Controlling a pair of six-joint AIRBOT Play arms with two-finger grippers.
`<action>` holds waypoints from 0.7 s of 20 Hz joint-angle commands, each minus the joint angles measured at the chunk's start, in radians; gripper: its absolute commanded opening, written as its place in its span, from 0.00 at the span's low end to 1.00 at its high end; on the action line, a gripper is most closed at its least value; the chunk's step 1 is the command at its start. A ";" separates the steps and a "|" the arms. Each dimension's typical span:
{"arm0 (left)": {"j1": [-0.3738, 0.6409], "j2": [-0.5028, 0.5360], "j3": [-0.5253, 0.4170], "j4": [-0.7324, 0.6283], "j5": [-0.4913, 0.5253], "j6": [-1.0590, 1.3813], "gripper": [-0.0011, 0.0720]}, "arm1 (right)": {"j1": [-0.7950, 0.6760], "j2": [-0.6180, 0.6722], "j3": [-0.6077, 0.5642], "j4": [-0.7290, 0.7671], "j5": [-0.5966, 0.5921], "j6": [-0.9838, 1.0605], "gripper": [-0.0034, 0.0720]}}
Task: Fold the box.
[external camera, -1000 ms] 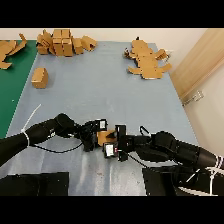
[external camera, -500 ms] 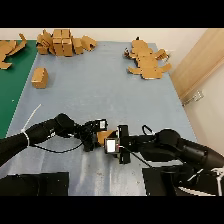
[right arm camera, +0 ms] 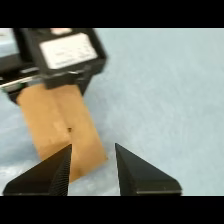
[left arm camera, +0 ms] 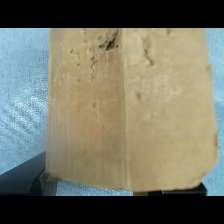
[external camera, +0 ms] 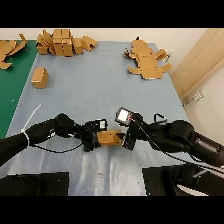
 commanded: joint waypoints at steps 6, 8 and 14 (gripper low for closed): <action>0.000 0.000 0.001 0.000 0.000 0.000 0.85 | -0.006 -0.161 0.057 0.354 0.047 -0.524 0.58; 0.000 0.000 0.001 0.000 0.001 0.000 0.85 | -0.006 -0.182 0.057 0.360 0.045 -0.541 0.57; 0.000 0.000 0.001 0.000 0.001 0.000 0.85 | -0.006 -0.241 0.057 0.362 0.037 -0.611 0.57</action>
